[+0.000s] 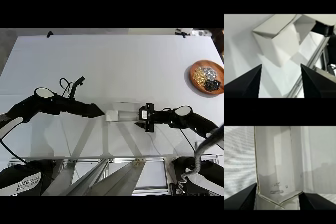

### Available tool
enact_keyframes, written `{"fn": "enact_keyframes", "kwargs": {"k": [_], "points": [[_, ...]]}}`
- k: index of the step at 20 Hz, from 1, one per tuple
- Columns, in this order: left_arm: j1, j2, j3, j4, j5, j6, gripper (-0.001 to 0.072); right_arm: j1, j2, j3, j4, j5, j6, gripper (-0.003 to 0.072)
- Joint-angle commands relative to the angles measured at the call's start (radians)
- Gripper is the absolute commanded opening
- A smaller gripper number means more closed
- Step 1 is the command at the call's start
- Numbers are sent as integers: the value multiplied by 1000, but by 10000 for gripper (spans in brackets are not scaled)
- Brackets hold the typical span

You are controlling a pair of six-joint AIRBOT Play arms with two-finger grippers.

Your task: Fold the box and place the chain.

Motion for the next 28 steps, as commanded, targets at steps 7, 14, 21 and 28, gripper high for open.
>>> {"fn": "enact_keyframes", "kwargs": {"k": [7, 14, 21, 28], "points": [[-187, -18, 13, 40, 252, -159, 538, 0, 0, 0, 0, 0, 0, 463], [-203, -18, 16, 46, 285, -206, 581, 0, 0, 0, 0, 0, 0, 463], [-203, -18, 16, 47, 264, -216, 640, 0, 0, 0, 0, 0, 0, 463], [-290, -66, 175, 348, 261, -478, 638, 0, 0, 0, 0, 0, 0, 463]]}}
